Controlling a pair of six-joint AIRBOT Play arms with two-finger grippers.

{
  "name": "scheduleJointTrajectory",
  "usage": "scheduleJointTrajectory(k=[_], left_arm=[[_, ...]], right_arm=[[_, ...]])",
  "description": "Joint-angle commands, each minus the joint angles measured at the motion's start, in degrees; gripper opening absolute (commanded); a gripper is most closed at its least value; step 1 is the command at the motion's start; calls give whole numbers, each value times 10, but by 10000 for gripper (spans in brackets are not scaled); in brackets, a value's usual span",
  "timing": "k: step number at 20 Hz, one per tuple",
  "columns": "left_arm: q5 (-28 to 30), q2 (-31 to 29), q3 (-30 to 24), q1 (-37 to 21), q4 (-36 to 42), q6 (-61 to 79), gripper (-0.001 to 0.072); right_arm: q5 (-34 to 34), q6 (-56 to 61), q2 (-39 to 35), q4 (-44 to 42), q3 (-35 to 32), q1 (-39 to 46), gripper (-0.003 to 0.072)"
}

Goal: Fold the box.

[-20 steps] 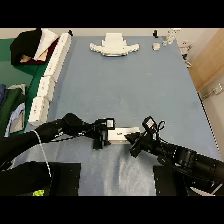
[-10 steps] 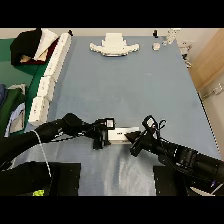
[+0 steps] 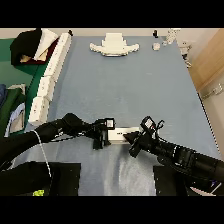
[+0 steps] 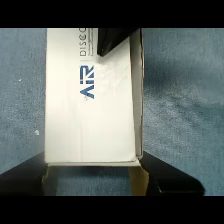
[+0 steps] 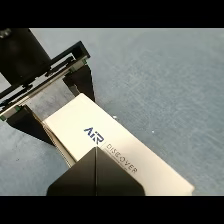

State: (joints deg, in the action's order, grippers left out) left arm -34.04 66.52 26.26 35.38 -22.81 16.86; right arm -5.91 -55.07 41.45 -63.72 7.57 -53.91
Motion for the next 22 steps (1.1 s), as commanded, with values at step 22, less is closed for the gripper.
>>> scheduleJointTrajectory(k=[22], left_arm=[[0, 0, 0, 0, 0, 0, 524]], right_arm=[[30, 1, -80, -2, 1, -28, 2]])
